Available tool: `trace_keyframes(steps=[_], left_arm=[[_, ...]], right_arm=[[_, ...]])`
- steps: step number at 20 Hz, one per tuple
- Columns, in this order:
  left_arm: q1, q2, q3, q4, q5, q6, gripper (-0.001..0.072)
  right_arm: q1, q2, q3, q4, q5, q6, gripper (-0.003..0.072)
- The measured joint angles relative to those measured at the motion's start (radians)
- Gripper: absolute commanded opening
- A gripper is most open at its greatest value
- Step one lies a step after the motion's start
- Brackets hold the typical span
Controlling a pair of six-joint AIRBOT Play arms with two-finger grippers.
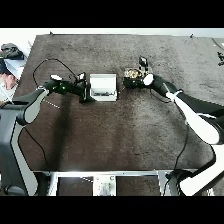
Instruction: Fold the box and place the chain.
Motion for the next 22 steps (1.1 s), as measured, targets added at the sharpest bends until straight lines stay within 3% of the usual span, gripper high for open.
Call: trace_keyframes(steps=[6, 10, 16, 22], left_arm=[[0.000, 0.000, 0.000, 0.000, 0.000, 0.000, 0.0347], [0.000, 0.000, 0.000, 0.000, 0.000, 0.000, 0.0346], [0.000, 0.000, 0.000, 0.000, 0.000, 0.000, 0.0347], [0.000, 0.000, 0.000, 0.000, 0.000, 0.000, 0.0347]], right_arm=[[0.056, 0.293, -0.015, -0.124, 0.069, -0.001, -0.0009], [0.114, 0.417, -0.017, -0.160, 0.053, -0.010, -0.0009], [0.240, 0.486, -0.012, -0.171, -0.095, -0.044, -0.0009], [0.299, 0.457, -0.006, -0.172, -0.162, -0.054, -0.0009]])
